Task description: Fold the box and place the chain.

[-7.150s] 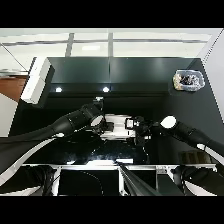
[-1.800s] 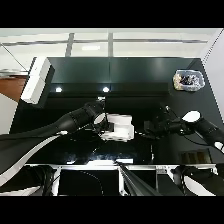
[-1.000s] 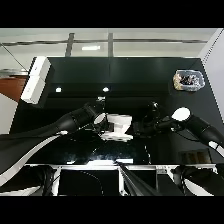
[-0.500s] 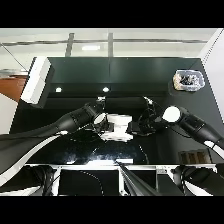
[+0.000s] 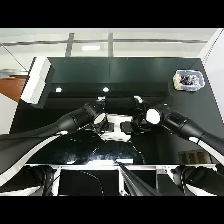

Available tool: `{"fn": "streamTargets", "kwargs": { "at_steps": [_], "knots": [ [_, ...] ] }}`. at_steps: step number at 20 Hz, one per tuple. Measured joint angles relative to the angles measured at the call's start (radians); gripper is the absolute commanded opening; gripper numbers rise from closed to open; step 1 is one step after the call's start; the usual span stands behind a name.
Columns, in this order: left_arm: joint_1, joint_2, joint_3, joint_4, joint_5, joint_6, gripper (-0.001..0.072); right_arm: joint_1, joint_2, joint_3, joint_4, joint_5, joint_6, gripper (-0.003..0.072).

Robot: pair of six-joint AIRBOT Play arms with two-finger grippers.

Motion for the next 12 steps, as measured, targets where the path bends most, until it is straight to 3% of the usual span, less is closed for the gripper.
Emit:
{"fn": "streamTargets", "kwargs": {
  "at_steps": [7, 8, 12],
  "knots": [
    [0.0, 0.0, 0.0, 0.0, 0.003, 0.001, 0.0032, 0.076, -0.05, 0.031, -0.12, 0.038, 0.181, 0.0288],
    [0.0, 0.0, 0.0, 0.001, 0.003, 0.0, 0.0032, 0.082, -0.061, 0.042, -0.129, 0.046, 0.199, 0.0186],
    [0.0, 0.0, 0.0, 0.004, 0.006, -0.001, 0.0032, 0.097, -0.098, 0.087, -0.156, 0.071, 0.256, 0.0186]
  ]
}}
